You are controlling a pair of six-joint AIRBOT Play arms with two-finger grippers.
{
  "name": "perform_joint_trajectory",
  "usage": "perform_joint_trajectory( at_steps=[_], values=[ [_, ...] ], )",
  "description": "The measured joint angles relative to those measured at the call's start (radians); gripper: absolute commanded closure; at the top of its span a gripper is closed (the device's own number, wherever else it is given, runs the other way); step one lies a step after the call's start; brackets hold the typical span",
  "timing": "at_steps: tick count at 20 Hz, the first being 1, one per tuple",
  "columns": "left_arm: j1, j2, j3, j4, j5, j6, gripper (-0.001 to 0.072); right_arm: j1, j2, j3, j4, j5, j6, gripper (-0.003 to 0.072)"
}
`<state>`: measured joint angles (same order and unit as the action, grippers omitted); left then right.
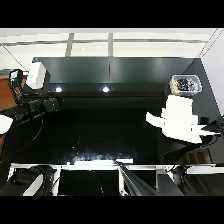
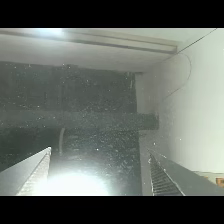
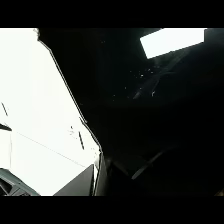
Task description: Fold the box and place the chain.
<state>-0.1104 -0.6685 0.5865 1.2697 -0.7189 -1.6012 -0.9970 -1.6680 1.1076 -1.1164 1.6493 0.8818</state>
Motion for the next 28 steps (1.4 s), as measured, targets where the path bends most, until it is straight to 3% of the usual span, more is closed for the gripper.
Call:
perform_joint_trajectory(
  at_steps=[5, 6, 7, 15, 28],
  values=[
    [0.000, 0.000, 0.000, 0.000, -0.009, 0.000, 0.0007, 0.000, 0.018, 0.000, 0.025, 0.011, -0.004, 0.0564],
    [0.000, 0.000, 0.000, 0.001, -0.015, 0.000, 0.0007, 0.000, 0.023, 0.000, 0.035, 0.012, -0.004, 0.0582],
    [0.000, 0.000, 0.000, 0.001, -0.020, 0.000, 0.0007, 0.000, 0.026, 0.000, 0.052, 0.013, -0.005, 0.0668],
    [0.000, 0.000, 0.000, 0.004, -0.025, 0.000, 0.0007, 0.042, 0.066, -0.001, 0.177, 0.031, -0.035, 0.0669],
    [0.000, 0.000, 0.000, 0.001, -0.026, 0.000, 0.0007, 0.454, 0.125, -0.005, 0.394, 0.048, -0.035, 0.0668]
  ],
)
